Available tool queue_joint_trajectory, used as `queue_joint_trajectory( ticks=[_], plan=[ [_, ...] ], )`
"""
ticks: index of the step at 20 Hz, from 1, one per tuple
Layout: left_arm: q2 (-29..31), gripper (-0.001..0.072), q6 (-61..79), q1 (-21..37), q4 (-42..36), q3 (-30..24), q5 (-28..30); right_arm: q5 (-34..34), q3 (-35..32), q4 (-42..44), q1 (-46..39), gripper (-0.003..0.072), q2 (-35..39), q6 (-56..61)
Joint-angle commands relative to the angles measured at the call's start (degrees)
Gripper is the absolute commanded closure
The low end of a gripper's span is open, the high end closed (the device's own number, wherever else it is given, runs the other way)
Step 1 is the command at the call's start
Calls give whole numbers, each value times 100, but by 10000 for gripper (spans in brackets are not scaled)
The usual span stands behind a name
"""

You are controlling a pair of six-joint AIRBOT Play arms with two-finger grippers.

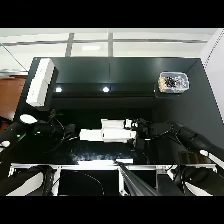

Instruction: Fold the box and place the chain.

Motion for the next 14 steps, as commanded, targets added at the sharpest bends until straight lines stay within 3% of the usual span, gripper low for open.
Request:
queue_joint_trajectory(
  ticks=[1, 2, 4, 7, 8, 9, 14],
  plan=[
    [-289, 679, 459, -452, -752, -35, 249, 0, -2, 0, 4, 208, 0, 2],
    [-350, 672, 680, -522, -975, -33, 219, 0, -2, 0, 4, 208, 0, 2],
    [-396, 423, 802, -625, -1091, -24, 223, 0, -2, -2, 4, 208, 2, 2],
    [-389, 213, 811, -636, -1086, 17, 90, 0, -2, 0, 4, 208, 0, 2],
    [-389, 84, 811, -636, -1091, 81, -48, 0, -2, -2, 4, 208, 0, 2],
    [-389, 9, 809, -638, -1091, 168, -260, 0, -2, 0, 4, 208, 0, 2],
    [-363, 8, 774, -686, -1084, 765, -918, 2, -2, -2, 15, 208, 0, 2]
  ],
)
